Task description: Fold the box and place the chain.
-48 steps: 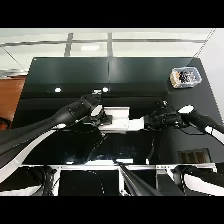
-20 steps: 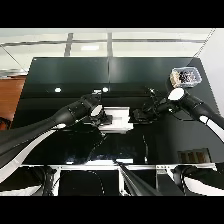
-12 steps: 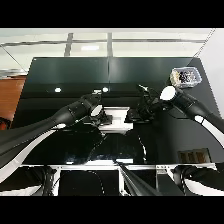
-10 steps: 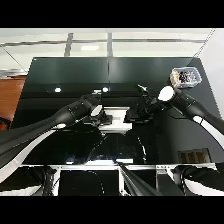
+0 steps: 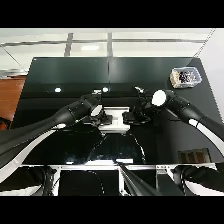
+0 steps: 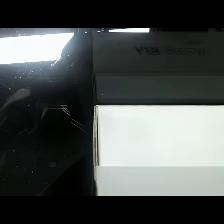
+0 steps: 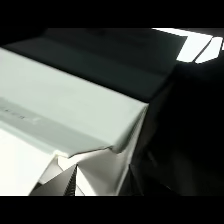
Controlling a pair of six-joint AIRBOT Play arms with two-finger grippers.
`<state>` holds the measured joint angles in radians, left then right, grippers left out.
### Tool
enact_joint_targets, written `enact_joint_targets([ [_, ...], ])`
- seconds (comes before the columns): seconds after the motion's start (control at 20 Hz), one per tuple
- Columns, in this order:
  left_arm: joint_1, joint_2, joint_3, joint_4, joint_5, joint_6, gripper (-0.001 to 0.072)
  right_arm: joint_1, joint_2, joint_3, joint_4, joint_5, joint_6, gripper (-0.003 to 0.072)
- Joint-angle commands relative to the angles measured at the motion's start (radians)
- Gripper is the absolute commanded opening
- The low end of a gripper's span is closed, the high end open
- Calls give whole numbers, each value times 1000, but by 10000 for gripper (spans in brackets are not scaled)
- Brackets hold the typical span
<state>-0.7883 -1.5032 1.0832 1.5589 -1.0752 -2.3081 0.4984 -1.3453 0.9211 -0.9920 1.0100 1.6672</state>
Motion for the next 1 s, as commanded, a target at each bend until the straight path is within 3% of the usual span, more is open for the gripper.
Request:
enact_joint_targets([
  [0.0, 0, 0, 1, 0, 0, 0, 30, 58, 0, 2, -154, -51, 154, 352],
  [0.15, 0, 0, 1, 0, 0, 0, 30, 96, 0, 14, -248, -42, 241, 352],
  [0.55, 0, 0, 1, 0, 0, 0, 31, 129, -2, 80, -323, -35, 414, 352],
  [0.85, 0, 0, 1, 0, 0, 0, 30, 156, -65, 122, -349, 60, 473, 351],
  [0.9, 0, 0, 1, 0, 0, 0, 31, 156, -76, 125, -349, 69, 477, 341],
  [0.95, 0, 0, 1, 0, 0, 0, 30, 156, -81, 125, -349, 66, 482, 268],
])
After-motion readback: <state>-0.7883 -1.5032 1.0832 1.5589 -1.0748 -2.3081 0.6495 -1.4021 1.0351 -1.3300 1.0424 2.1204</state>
